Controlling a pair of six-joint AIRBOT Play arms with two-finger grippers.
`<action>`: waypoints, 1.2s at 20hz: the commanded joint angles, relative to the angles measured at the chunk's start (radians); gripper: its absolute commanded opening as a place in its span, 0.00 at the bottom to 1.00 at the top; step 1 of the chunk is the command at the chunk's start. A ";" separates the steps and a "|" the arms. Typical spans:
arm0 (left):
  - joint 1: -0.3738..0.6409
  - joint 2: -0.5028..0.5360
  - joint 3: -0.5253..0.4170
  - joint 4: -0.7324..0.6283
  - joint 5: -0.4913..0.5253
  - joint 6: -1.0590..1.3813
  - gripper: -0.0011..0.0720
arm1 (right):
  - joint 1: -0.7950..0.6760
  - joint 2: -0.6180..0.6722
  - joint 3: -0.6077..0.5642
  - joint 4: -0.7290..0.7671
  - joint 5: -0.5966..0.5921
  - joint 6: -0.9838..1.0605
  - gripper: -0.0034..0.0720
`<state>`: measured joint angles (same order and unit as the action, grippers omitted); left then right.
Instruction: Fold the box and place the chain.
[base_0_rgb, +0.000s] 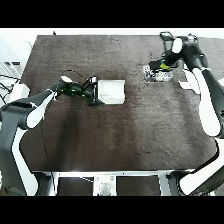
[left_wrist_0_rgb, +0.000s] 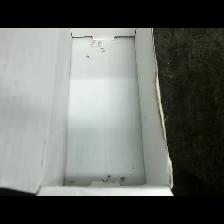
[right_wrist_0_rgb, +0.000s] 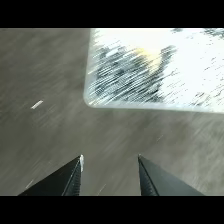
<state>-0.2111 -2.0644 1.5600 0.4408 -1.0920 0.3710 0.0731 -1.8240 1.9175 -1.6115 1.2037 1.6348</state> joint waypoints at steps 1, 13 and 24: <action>0.000 0.000 0.000 0.000 0.000 0.000 0.40 | -0.119 -0.075 0.002 0.190 -0.150 -0.138 0.59; 0.000 0.000 0.000 0.000 0.000 0.000 0.40 | -0.104 -0.257 0.092 0.330 -0.169 -0.286 0.59; 0.000 0.000 0.000 0.000 0.000 0.000 0.40 | -0.077 -0.178 0.104 0.234 -0.148 -0.281 0.05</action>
<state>-0.2111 -2.0644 1.5600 0.4404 -1.0916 0.3710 -0.0044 -2.0426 2.0193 -1.3266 1.0580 1.3403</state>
